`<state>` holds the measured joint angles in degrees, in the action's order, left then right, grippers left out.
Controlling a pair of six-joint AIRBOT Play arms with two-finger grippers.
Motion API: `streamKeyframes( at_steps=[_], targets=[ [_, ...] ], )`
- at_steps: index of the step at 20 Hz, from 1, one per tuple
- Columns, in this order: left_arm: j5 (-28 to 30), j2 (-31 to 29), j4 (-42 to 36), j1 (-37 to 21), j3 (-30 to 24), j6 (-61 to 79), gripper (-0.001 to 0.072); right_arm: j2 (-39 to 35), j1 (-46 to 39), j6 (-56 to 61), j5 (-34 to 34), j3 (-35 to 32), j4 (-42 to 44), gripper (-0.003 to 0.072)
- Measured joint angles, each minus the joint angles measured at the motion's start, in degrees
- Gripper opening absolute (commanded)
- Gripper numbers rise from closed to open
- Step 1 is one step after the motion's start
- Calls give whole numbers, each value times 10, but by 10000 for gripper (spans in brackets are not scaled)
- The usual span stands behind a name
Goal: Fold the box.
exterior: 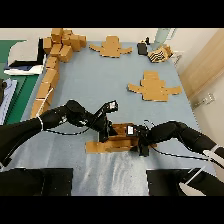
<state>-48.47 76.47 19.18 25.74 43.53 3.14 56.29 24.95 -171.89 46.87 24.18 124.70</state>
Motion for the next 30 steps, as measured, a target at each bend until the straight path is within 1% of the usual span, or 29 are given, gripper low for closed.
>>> streamKeyframes(
  at_steps=[1, 2, 8, 15, 16, 17, 30],
  targets=[
    [0, 0, 0, 0, 0, 0, 14, 0, 0, 0, 0, 0, 0, 600],
    [0, 0, 0, 0, 0, 0, 14, -1, 0, 0, 1, 0, 0, 680],
    [0, 0, 1, 0, 0, 0, 14, -1, 0, 0, 7, -3, 0, 665],
    [-1, 0, 1, 0, 0, 0, 14, -1, 0, 0, 3, -3, 15, 663],
    [-1, 0, 1, 0, 0, 0, 14, -1, 0, 0, 3, -3, 16, 634],
    [-1, 0, 1, 0, 0, 0, 14, -1, 0, 0, 3, -3, 17, 587],
    [-1, 0, 1, 0, 0, 0, 14, 12, 2, -1, 1, -3, 24, 586]
  ],
)
